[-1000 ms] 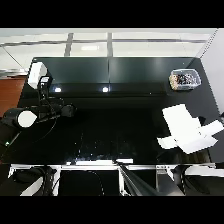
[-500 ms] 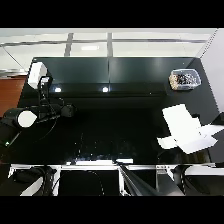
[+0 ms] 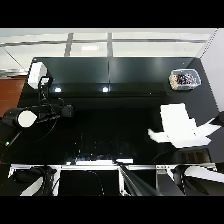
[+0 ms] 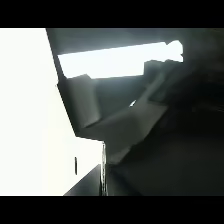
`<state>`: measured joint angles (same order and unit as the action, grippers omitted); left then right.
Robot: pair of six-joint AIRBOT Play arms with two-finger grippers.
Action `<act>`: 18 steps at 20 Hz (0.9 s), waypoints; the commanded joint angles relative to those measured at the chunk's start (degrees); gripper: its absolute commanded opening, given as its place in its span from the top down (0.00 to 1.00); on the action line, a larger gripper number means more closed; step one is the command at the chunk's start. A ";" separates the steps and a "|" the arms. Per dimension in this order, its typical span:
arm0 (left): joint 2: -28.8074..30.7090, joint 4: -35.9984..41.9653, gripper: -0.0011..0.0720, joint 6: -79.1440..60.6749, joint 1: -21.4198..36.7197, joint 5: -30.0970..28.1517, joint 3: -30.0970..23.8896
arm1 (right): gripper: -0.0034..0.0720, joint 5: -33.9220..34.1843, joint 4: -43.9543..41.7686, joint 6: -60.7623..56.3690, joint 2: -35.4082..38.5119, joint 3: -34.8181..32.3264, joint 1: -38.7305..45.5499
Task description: Fold the box and place the chain.
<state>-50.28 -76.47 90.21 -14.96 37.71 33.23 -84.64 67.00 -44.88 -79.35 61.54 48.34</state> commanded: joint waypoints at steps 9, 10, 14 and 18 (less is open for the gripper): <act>-1.64 4.20 0.02 -0.07 -0.02 0.13 0.02 | 0.93 30.49 -35.95 -13.90 35.12 -35.85 -27.15; -2.19 6.69 0.02 -0.83 -0.04 0.57 0.02 | 0.93 35.39 -40.00 -13.90 37.75 -39.58 -31.50; -8.52 23.43 0.05 -13.57 0.76 4.22 1.20 | 0.93 46.77 -42.38 -14.12 39.30 -47.39 -46.38; -23.50 44.22 0.05 -28.48 7.48 19.65 11.21 | 0.93 50.64 -41.81 -14.03 39.30 -48.89 -54.03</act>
